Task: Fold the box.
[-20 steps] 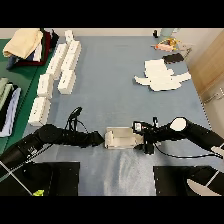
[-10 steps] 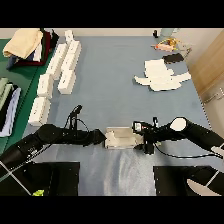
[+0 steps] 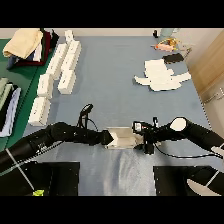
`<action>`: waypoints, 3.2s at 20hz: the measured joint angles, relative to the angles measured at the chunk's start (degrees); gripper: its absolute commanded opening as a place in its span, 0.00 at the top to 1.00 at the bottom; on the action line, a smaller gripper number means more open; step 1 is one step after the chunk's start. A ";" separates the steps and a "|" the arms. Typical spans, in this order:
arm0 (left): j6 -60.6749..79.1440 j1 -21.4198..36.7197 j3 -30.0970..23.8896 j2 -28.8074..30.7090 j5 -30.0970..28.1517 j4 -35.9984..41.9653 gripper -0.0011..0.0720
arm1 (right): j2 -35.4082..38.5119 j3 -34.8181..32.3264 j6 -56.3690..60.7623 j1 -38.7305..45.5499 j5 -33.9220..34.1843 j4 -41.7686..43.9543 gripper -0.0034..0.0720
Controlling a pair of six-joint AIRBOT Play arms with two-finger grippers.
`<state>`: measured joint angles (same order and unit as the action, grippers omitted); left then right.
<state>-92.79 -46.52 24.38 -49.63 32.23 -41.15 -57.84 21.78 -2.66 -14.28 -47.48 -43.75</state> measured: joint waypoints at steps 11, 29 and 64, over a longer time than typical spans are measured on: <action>-34.82 -9.88 15.21 -13.79 10.78 -33.38 0.35 | 0.00 0.00 0.00 0.00 0.02 0.02 0.28; -58.82 -20.70 29.16 -26.43 28.17 -51.67 0.97 | 0.00 0.00 -0.15 -0.02 0.00 0.00 0.28; -38.56 -20.55 37.03 -11.13 55.08 -46.12 0.97 | 0.00 0.00 0.00 -0.02 0.00 0.02 0.28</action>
<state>-131.35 -67.07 61.41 -60.75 87.31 -87.26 -57.84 21.78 -2.66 -14.31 -47.48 -43.72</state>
